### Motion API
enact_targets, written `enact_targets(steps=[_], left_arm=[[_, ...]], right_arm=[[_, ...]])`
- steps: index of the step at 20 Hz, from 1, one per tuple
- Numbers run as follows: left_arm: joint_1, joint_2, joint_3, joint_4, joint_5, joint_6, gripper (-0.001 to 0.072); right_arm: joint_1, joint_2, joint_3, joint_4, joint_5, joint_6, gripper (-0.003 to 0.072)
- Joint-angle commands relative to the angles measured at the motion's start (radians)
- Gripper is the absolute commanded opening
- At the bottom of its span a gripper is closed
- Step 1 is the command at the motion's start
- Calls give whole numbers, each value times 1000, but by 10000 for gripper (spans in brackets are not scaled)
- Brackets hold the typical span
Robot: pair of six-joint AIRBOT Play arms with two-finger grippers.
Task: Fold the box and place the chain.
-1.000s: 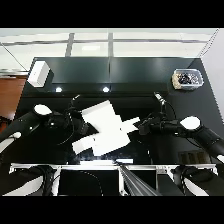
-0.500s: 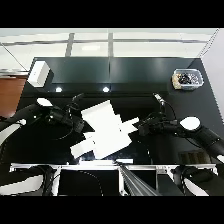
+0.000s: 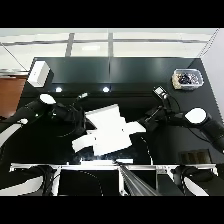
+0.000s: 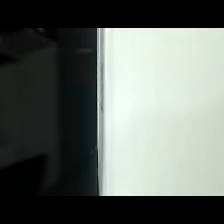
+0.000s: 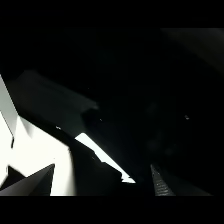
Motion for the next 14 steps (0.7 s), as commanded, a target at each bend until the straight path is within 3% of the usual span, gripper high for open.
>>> enact_targets(steps=[1,6,10,14], left_arm=[[-118,49,11,31,184,166,27],[-208,-24,10,33,333,244,27],[-210,-64,11,29,343,242,29],[-210,-64,18,31,334,242,30]], right_arm=[[-9,0,50,-141,164,-239,693],[14,-3,50,-134,225,-242,693],[60,-5,48,-137,212,-243,693],[86,-6,-3,-133,114,-243,693]])
